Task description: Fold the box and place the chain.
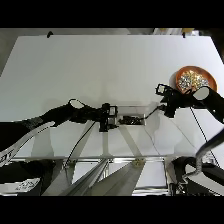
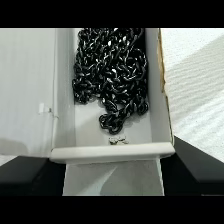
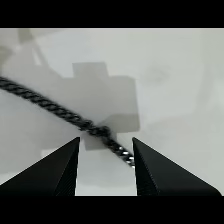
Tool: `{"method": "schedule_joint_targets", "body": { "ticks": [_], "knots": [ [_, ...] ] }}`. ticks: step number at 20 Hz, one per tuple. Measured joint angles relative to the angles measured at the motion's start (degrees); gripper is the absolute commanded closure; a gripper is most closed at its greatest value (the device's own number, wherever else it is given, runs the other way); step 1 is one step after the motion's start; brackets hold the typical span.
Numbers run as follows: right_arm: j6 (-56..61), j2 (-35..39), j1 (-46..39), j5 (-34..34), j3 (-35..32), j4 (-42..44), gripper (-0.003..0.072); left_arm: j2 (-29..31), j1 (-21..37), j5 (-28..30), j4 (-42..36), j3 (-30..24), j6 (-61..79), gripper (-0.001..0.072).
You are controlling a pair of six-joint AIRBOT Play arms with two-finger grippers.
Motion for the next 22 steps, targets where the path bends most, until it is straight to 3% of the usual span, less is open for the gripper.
{"method": "schedule_joint_targets", "body": {
  "ticks": [4,8,12,13,17,22],
  "knots": [
    [-1.66,-2.71,-0.07,-4.02,0.00,-1.31,0.0333,0.00,0.00,0.00,0.00,0.00,0.00,0.0642],
    [-2.69,-4.70,-0.09,-4.35,0.02,-1.77,0.0389,0.00,0.00,0.00,0.00,0.00,0.00,0.0642],
    [-3.10,-5.29,-0.11,-3.06,0.00,-1.84,0.0560,0.00,0.00,0.00,0.00,0.00,0.00,0.0642],
    [-3.19,-5.35,-0.11,-2.67,0.00,-1.88,0.0657,0.00,0.00,0.02,0.00,0.00,0.00,0.0642],
    [-3.23,-4.44,-0.07,-2.14,-0.11,-2.21,0.0666,0.00,0.00,0.00,0.00,0.00,0.00,0.0642],
    [-3.26,3.21,-0.11,2.73,-0.09,-2.19,0.0666,0.00,0.00,0.00,0.00,0.00,0.00,0.0642]
  ]
}}
